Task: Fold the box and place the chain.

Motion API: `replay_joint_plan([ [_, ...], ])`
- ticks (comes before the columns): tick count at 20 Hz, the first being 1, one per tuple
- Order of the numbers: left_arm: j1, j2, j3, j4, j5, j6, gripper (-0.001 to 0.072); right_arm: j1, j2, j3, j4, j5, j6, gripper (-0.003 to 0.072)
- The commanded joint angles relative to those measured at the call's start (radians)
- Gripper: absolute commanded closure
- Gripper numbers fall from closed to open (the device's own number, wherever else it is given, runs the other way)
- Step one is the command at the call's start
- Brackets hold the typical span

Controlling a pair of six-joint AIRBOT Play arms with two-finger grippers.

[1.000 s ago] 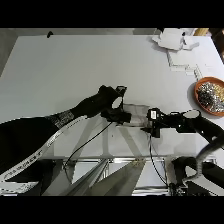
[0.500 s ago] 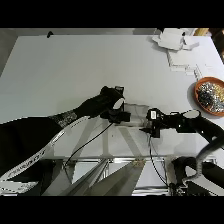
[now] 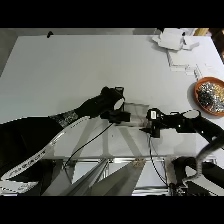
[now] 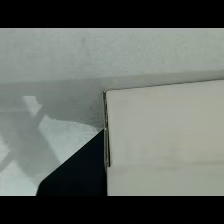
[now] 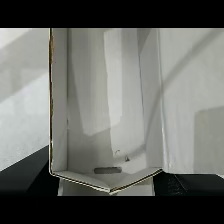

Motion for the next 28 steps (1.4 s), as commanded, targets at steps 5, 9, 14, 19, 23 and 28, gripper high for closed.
replay_joint_plan([
  [5,0.007,0.019,0.000,-0.005,0.009,0.006,0.0382,0.000,0.000,0.000,0.000,-0.002,-0.003,0.0284],
  [9,0.027,0.079,0.000,-0.004,0.008,0.074,0.0297,0.000,0.000,0.000,0.000,-0.002,-0.003,0.0284],
  [14,0.082,0.208,0.000,-0.037,-0.068,0.285,0.0298,0.000,0.000,0.000,0.000,-0.002,-0.004,0.0284],
  [19,0.163,0.344,-0.048,-0.067,-0.209,0.506,0.0297,0.000,0.000,0.000,0.000,-0.002,-0.003,0.0284],
  [23,0.256,0.403,-0.229,-0.167,-0.081,0.977,0.0292,0.000,0.000,0.000,0.000,-0.002,-0.003,0.0284],
  [28,0.354,0.399,-0.468,-0.449,0.245,1.984,0.0022,0.000,0.000,0.000,0.000,-0.002,-0.003,0.0284],
])
